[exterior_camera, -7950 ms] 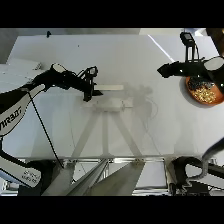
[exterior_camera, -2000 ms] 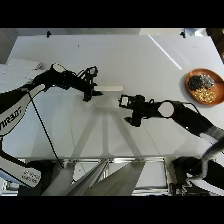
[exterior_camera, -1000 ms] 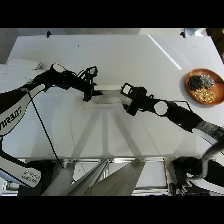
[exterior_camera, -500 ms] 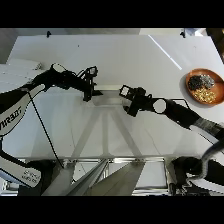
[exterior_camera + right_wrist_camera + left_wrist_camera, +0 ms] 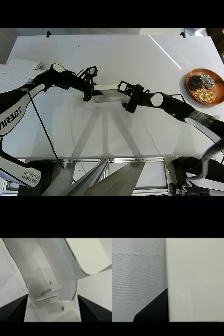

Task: Fold the box and place the chain.

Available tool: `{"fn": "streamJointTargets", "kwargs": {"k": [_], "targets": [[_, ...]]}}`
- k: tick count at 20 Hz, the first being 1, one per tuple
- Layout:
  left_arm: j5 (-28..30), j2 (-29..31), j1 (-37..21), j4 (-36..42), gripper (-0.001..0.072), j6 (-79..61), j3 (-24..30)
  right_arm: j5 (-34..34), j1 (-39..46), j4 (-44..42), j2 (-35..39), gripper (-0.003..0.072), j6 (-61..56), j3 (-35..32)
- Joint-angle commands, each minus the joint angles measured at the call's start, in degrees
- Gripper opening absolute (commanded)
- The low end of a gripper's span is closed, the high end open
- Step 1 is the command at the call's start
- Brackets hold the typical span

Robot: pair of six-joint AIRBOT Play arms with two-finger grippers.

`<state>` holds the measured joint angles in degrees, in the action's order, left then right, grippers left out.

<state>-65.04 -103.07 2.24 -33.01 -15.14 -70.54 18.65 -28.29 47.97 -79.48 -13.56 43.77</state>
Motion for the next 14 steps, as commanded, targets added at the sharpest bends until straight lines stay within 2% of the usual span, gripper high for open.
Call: {"fn": "streamJointTargets", "kwargs": {"k": [1,5,7,11,14], "targets": [[-0.13,-0.02,-0.02,-0.02,0.0015,-0.02,0.02,3.37,1.51,-1.55,-0.76,0.0684,3.52,1.6],[-0.13,-0.02,0.0,-0.02,0.0015,-0.04,0.02,9.51,3.78,-13.09,-0.79,0.0684,15.8,1.62],[-0.13,-0.02,0.0,-0.02,0.0015,-0.02,0.02,9.97,4.46,-17.75,-0.81,0.0684,19.5,1.62],[-0.13,-0.02,-0.02,-0.02,0.0015,-0.02,0.02,10.01,5.4,-18.49,-4.13,0.0684,20.04,3.19],[-0.13,-0.02,0.0,-0.02,0.0015,-0.02,0.02,13.99,5.4,-18.47,-7.82,0.0684,21.33,6.16]]}}
